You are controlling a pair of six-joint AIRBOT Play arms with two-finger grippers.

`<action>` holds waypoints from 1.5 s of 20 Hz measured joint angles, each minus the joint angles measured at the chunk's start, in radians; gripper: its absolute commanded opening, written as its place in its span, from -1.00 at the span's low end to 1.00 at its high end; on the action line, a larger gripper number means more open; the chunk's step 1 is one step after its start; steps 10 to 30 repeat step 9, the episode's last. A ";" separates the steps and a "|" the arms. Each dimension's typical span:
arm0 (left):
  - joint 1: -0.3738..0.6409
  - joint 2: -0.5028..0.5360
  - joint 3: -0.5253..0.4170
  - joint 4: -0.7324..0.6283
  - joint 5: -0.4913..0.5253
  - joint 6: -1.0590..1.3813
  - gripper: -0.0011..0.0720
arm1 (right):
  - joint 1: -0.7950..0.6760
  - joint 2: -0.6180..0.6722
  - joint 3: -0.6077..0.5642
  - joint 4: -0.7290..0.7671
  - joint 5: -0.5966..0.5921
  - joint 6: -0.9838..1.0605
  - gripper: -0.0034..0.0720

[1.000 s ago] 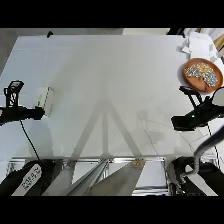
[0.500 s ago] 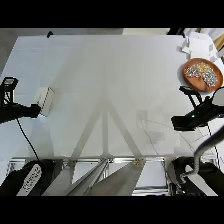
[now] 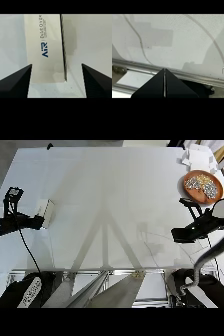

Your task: Fold the box and place the chain.

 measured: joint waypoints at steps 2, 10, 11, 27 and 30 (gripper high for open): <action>-0.001 0.000 0.000 0.000 0.002 0.000 0.92 | 0.000 0.000 0.000 0.000 0.000 0.000 -0.87; -0.002 -0.001 0.000 -0.002 0.022 0.000 0.91 | 0.000 0.000 0.000 0.000 0.000 0.000 -0.87; -0.002 -0.001 0.000 -0.002 0.022 0.000 0.91 | 0.000 0.000 0.000 0.000 0.000 0.000 -0.87; -0.002 -0.001 0.000 -0.002 0.022 0.000 0.91 | 0.000 0.000 0.000 0.000 0.000 0.000 -0.87; -0.002 -0.001 0.000 -0.002 0.022 0.000 0.91 | 0.000 0.000 0.000 0.000 0.000 0.000 -0.87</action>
